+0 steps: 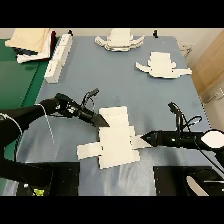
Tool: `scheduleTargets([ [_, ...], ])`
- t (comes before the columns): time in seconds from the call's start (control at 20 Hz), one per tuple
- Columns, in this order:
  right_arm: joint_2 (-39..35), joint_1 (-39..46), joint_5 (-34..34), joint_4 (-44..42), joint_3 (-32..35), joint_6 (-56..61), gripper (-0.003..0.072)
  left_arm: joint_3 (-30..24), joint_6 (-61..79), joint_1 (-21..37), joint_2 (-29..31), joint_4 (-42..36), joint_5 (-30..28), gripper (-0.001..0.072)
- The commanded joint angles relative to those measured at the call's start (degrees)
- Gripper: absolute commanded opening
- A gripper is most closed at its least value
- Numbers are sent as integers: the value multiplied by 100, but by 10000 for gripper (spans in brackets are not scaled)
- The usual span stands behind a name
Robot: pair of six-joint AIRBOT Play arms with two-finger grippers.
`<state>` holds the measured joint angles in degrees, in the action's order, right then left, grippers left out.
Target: Fold the box.
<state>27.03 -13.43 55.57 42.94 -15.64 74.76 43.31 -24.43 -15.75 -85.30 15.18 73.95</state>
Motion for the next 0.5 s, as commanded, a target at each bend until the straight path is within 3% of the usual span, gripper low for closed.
scheduleTargets([
  [0.0,-7,116,-164,765,-184,603,248,184,857,-66,181,-37,-105,11],
  [0.05,-9,179,-129,1130,-343,901,251,186,1150,-175,424,-2,-472,10],
  [0.15,-11,280,-9,1626,-748,1460,419,170,1517,-516,1008,345,-1377,11],
  [0.45,-26,275,-192,2234,-1814,2000,419,-813,3132,-1777,2680,146,-4081,11],
])
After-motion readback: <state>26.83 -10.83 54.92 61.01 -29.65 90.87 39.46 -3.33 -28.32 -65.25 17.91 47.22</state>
